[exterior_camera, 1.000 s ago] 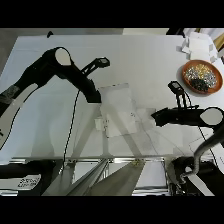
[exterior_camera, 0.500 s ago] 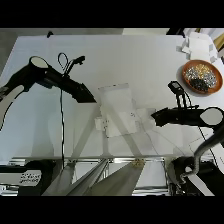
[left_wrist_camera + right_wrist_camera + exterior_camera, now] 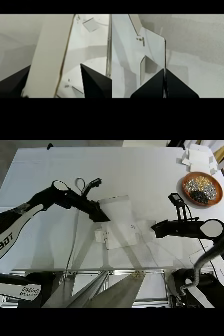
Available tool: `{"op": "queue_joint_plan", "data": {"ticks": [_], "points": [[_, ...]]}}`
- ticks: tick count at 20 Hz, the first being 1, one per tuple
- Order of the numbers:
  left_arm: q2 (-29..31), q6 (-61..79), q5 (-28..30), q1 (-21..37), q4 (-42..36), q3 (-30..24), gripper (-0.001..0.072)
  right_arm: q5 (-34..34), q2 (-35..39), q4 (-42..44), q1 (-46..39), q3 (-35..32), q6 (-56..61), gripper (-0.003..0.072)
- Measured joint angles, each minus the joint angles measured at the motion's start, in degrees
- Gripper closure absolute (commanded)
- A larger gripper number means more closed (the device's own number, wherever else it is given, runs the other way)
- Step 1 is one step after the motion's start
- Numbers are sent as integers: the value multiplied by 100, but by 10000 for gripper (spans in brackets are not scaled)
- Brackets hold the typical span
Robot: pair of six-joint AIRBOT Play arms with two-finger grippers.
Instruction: Fold the box and place the chain.
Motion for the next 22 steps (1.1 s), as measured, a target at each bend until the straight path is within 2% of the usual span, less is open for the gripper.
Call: {"op": "queue_joint_plan", "data": {"ticks": [1, 3, 5, 8, 9, 10, 11, 14, 15, 17, 18, 22], "points": [[-28, 17, 79, -55, -22, 0, 91, 2, 0, 0, 0, 0, 0, 666], [-79, 31, 153, -131, -46, -4, 237, 2, 0, 0, 0, 0, 0, 666], [-111, 39, 195, -170, -42, -4, 349, 2, 0, 0, -2, 0, 0, 666], [-133, 50, 186, -197, 2, -4, 583, 4, 0, -2, 0, -2, 0, 666], [-136, 55, 179, -203, 42, -4, 592, 2, 0, 0, 0, -2, 0, 666], [-136, 57, 166, -208, 85, -4, 683, 7, 0, 0, 0, -2, 0, 666], [-138, 63, 144, -208, 133, -4, 704, -2, 0, 11, 0, -2, 0, 666], [-136, 175, 129, -199, 236, -4, 705, 9, 0, 20, 2, -2, 0, 663], [-133, 280, 144, -199, 273, -4, 705, 31, 0, 20, 2, -2, 0, 625], [-101, 503, 245, -195, 459, -7, 705, 87, 2, 9, -2, -2, 0, 436], [-55, 612, 232, -197, 439, -7, 705, 153, 2, 37, 0, 0, 2, 377], [149, 846, 166, -260, 590, -4, 705, 529, 11, 131, 0, 131, 9, 362]]}}
